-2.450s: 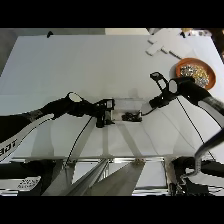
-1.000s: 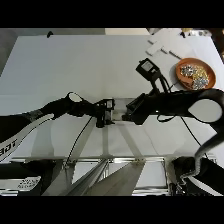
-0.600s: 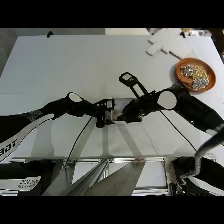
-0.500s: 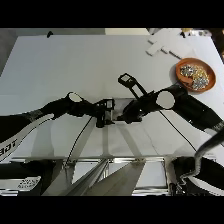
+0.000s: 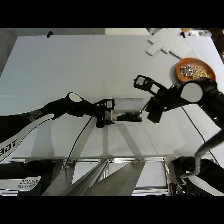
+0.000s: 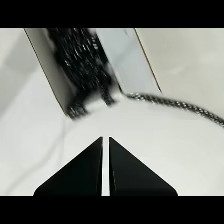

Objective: Fold the box and place the chain.

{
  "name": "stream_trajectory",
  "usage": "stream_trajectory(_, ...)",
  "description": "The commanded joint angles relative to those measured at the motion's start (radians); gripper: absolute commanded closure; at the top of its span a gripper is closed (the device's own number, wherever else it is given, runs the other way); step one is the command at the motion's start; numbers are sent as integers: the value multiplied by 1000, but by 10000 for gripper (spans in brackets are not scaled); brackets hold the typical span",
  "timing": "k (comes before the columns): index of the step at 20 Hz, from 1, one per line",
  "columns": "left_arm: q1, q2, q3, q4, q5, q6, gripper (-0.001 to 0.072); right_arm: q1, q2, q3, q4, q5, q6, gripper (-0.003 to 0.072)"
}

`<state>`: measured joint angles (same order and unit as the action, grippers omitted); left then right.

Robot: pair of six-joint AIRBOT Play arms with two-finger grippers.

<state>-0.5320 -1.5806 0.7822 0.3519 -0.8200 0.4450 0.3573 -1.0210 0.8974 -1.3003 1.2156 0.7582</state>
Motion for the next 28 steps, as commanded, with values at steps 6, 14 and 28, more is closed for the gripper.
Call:
stream_trajectory(6,0,1,1,0,0,0,677,-161,-15,-168,119,-14,-512,411)
stream_trajectory(14,0,1,1,0,0,0,677,-161,-71,-335,314,-245,-877,467)
stream_trajectory(28,0,1,1,0,0,0,677,-110,-129,-335,389,-338,-886,508)
